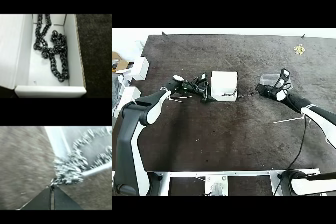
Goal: Fold the box and place the chain.
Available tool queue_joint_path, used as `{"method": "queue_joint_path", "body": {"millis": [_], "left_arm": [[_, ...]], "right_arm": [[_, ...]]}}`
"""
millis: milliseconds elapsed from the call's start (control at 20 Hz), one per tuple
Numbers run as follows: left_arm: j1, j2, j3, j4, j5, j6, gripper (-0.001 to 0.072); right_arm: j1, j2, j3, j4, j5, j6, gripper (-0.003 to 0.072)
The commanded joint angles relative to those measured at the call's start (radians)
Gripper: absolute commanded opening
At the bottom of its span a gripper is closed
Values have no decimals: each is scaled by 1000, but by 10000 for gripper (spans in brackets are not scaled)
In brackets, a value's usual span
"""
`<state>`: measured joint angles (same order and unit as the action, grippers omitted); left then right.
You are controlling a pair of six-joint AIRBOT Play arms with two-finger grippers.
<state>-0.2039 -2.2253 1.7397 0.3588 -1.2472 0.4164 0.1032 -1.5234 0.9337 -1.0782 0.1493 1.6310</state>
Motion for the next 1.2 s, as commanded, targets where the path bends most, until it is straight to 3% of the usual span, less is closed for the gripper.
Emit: {"method": "queue_joint_path", "body": {"millis": [0,200,450,700,1050,1100,1150], "left_arm": [[0,0,0,0,0,0,287],[0,0,0,0,0,0,287],[0,0,1,0,0,0,287],[0,0,1,0,0,0,287],[0,0,0,0,0,0,287],[0,0,0,0,-1,0,287],[0,0,0,0,0,0,287]], "right_arm": [[31,140,1,-14,11,-44,5],[134,349,3,-25,-24,-67,5],[288,483,45,-108,-225,-68,5],[383,428,128,-175,-224,-67,5],[466,178,128,-172,-81,-63,6],[462,153,128,-180,-53,-64,25],[451,135,127,-183,-30,-64,237]]}}
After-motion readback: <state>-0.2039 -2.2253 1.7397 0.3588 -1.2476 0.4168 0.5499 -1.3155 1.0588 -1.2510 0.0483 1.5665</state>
